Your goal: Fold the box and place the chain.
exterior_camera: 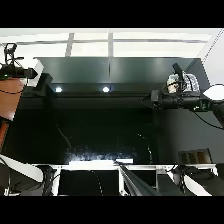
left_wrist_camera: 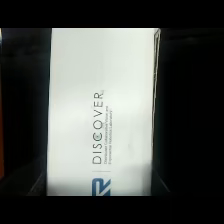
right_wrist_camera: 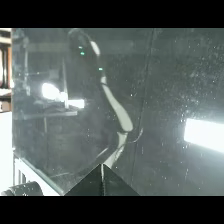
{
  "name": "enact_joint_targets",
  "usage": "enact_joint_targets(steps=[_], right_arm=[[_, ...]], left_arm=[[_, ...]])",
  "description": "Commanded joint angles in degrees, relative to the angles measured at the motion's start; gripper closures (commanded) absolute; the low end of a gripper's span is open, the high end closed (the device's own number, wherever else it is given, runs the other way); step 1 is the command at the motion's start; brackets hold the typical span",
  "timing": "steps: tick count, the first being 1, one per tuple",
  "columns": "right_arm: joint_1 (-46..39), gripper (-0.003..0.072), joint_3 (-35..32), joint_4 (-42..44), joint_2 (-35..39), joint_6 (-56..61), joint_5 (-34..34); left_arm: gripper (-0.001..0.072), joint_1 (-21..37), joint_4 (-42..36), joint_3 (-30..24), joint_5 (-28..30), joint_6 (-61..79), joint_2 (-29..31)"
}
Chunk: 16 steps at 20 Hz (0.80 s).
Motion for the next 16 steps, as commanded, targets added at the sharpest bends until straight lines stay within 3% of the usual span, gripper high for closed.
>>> enact_joint_targets(steps=[1,5,10,13,16], right_arm=[[-0.02,0.0658,0.04,0.09,0.0,0.42,-0.96],[-0.02,0.0658,0.07,0.26,0.0,0.57,1.64],[-0.02,0.0658,0.07,0.57,0.0,0.07,2.32],[-0.02,0.0658,0.17,4.94,0.02,-5.42,0.33],[-0.02,0.0658,2.51,6.71,0.02,-8.35,-0.79]], left_arm=[[-0.0011,-0.9,-1.22,2.54,0.48,-1.53,-3.48],[-0.0011,-1.7,7.48,5.38,-3.23,-7.26,-1.97],[-0.0011,-1.62,25.07,13.27,-13.75,-23.52,4.94],[-0.0009,-1.9,22.23,18.86,-25.81,-25.16,9.94],[0.0028,-2.93,10.51,21.24,-35.3,-25.73,14.67]])
